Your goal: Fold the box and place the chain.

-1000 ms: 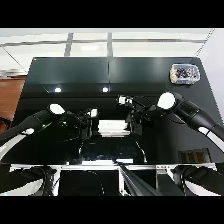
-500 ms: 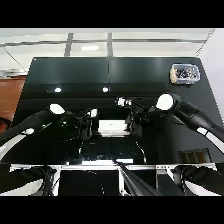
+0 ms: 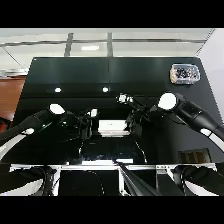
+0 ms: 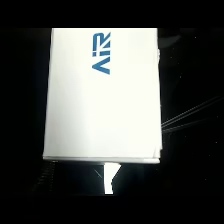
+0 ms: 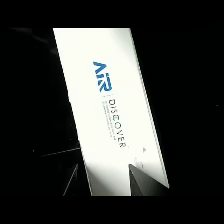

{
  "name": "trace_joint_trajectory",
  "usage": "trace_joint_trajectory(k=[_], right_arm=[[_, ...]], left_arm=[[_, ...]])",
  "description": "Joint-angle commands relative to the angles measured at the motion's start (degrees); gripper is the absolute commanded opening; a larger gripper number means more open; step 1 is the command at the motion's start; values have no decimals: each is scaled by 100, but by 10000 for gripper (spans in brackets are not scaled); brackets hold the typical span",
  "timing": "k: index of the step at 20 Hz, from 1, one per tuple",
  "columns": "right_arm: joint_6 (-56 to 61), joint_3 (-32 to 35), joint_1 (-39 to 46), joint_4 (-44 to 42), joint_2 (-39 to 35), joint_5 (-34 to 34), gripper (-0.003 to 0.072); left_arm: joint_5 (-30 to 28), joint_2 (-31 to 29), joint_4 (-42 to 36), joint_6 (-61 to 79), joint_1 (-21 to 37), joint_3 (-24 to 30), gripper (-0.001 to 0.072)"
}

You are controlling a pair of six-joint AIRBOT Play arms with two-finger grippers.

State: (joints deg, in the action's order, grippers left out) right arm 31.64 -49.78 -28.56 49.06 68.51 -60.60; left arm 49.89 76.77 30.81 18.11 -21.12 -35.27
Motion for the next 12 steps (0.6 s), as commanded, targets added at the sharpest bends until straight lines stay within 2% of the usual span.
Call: trace_joint_trajectory(k=[1,2,3,4,5,7,10,12], right_arm=[[476,-22,0,-192,-243,13,391],[828,-22,0,-229,-289,15,390],[1464,-22,0,-225,-302,52,329],[2175,-11,0,-190,-297,131,74],[2756,31,-2,-232,-299,201,9],[3279,205,0,-608,-297,256,1],[2686,603,0,-1998,-247,-20,1],[2662,885,0,-2505,-177,313,1]], left_arm=[[0,2,2,9,0,-2,396],[0,2,2,9,0,-2,396],[0,2,2,9,0,-2,396],[0,2,2,9,0,-2,396],[0,2,2,9,0,-2,396],[0,2,2,9,0,-2,396],[0,2,2,9,0,-2,396],[0,2,2,9,0,-2,396]])
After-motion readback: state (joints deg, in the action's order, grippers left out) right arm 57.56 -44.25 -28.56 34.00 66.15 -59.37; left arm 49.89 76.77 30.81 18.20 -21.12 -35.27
